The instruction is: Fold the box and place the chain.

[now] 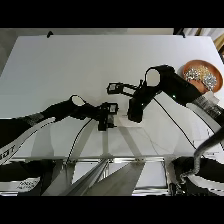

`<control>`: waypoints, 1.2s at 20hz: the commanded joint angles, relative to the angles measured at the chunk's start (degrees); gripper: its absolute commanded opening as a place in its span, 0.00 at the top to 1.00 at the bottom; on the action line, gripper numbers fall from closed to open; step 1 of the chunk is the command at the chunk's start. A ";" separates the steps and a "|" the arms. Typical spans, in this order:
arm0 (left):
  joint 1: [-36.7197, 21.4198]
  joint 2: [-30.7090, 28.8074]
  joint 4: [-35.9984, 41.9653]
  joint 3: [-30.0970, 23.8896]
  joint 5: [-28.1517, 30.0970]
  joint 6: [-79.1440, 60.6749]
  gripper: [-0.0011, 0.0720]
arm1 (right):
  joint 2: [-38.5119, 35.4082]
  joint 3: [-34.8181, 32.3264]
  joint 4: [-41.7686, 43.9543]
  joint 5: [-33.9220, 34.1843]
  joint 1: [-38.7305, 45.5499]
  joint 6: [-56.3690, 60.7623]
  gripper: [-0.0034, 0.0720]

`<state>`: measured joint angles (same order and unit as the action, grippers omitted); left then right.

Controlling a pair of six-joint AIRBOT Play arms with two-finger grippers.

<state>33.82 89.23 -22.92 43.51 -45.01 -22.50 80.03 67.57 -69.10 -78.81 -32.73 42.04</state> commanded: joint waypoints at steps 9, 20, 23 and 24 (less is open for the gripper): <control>-0.04 -0.02 -0.02 0.07 0.00 -0.02 0.64 | -0.02 -0.35 -0.11 0.42 0.00 1.22 0.60; -0.04 -0.02 -0.02 0.07 0.00 -0.02 0.64 | -0.04 -0.72 -1.25 2.14 0.00 1.25 0.67; -0.04 -0.02 -0.02 0.07 0.00 0.00 0.64 | -0.44 -0.72 -2.47 2.64 -0.02 1.25 0.71; -0.04 -0.04 -0.02 0.07 0.00 -0.02 0.64 | -0.72 -0.72 -2.97 3.28 0.00 1.64 0.72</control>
